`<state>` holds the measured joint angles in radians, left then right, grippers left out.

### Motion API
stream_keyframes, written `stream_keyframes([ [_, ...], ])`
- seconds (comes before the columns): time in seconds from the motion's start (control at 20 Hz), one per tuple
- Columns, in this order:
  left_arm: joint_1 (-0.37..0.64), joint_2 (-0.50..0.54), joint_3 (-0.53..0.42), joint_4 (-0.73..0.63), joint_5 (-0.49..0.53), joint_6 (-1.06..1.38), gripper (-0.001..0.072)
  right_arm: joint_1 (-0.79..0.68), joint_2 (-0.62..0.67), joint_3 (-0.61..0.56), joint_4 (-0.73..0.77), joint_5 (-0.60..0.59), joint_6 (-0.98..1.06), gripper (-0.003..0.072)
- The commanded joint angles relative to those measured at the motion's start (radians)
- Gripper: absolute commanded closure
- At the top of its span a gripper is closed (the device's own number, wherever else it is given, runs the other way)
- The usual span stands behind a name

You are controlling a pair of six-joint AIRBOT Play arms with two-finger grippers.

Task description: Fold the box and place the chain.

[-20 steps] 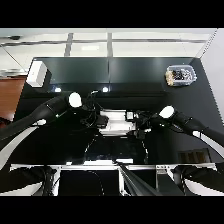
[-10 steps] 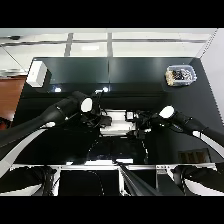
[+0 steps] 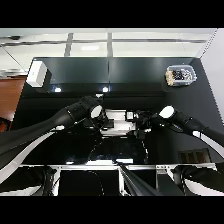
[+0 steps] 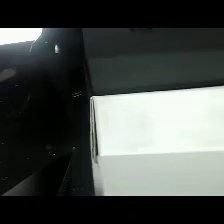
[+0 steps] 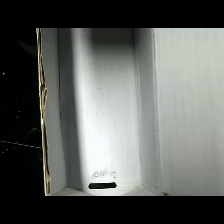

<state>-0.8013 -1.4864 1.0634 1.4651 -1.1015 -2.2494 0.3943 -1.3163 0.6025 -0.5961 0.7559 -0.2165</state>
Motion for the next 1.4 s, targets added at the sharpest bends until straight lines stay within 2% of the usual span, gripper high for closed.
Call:
stream_keyframes([
  [0.0, -0.004, -0.011, 0.008, 0.015, -0.003, -0.031, 0.0365, 0.001, 0.000, 0.001, 0.000, 0.000, 0.000, 0.0601],
  [0.15, -0.006, -0.023, 0.030, 0.015, 0.000, -0.031, 0.0387, 0.001, 0.000, 0.001, 0.000, 0.000, 0.000, 0.0601],
  [0.2, -0.006, -0.023, 0.036, 0.015, 0.000, -0.031, 0.0517, 0.001, 0.000, 0.001, 0.000, 0.000, 0.000, 0.0600],
  [0.3, -0.006, -0.023, 0.039, 0.013, 0.001, -0.031, 0.0689, 0.000, 0.000, 0.001, 0.000, 0.000, 0.000, 0.0600],
  [0.45, -0.006, -0.023, 0.039, 0.010, 0.002, -0.032, 0.0681, 0.001, 0.000, 0.001, 0.000, 0.000, 0.000, 0.0601],
  [0.5, -0.006, -0.023, 0.039, 0.006, 0.003, -0.032, 0.0570, 0.000, 0.000, 0.001, 0.000, 0.000, 0.000, 0.0600],
  [0.55, -0.006, -0.023, 0.039, 0.002, 0.003, -0.032, 0.0408, 0.001, 0.000, 0.001, 0.000, 0.000, 0.000, 0.0600],
  [0.6, -0.006, -0.023, 0.039, 0.000, 0.002, -0.032, 0.0375, 0.001, 0.000, 0.001, 0.000, 0.000, 0.000, 0.0601],
  [0.75, -0.006, -0.024, 0.039, 0.000, 0.010, -0.032, 0.0375, 0.001, 0.000, 0.001, 0.000, 0.000, 0.000, 0.0601],
  [0.9, -0.005, -0.028, 0.039, 0.000, 0.026, -0.033, 0.0382, 0.001, 0.000, 0.001, 0.000, 0.000, 0.000, 0.0600],
  [1.05, -0.006, -0.040, 0.039, -0.001, 0.020, -0.032, 0.0550, 0.001, 0.000, 0.001, 0.000, 0.000, 0.000, 0.0600],
  [1.1, -0.006, -0.041, 0.039, -0.006, 0.021, -0.029, 0.0689, 0.001, 0.000, 0.001, 0.000, 0.000, 0.000, 0.0600],
  [1.35, -0.006, -0.041, 0.042, -0.011, 0.018, -0.029, 0.0688, 0.000, 0.000, 0.001, 0.000, 0.000, 0.000, 0.0601],
])
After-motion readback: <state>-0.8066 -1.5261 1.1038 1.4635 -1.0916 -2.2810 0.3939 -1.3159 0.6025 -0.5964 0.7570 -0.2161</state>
